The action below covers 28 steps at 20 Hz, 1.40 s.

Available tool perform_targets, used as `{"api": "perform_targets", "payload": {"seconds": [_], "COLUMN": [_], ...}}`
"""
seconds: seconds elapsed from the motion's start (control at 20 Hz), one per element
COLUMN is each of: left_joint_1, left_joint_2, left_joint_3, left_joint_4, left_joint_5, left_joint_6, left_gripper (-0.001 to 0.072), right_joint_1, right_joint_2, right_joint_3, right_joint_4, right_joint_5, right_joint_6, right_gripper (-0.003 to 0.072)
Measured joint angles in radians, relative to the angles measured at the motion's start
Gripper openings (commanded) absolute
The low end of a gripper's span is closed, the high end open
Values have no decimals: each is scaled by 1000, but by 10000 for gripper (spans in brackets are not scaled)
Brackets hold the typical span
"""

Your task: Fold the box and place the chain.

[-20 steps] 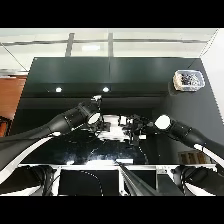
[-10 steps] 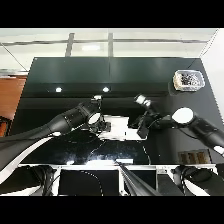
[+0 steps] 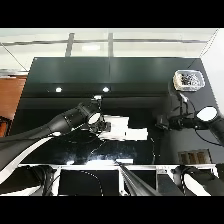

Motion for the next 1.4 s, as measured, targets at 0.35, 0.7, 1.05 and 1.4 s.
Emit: {"api": "perform_targets", "payload": {"seconds": [0.35,0.7,1.05,1.4], "left_joint_1": [0,0,0,0], "left_joint_2": [0,0,0,0], "left_joint_3": [0,0,0,0], "left_joint_4": [0,-2,-3,-3], "left_joint_5": [-2,-3,-3,-3], "left_joint_6": [0,0,0,0], "left_gripper": [32,32,32,32], "right_joint_1": [185,257,313,456], "right_joint_2": [-188,-240,-245,-246], "right_joint_3": [-26,72,109,165], "right_joint_4": [248,439,470,294], "right_joint_5": [26,104,93,-75], "right_joint_6": [-119,-320,-338,-76], "right_gripper": [19,574,567,553]}}
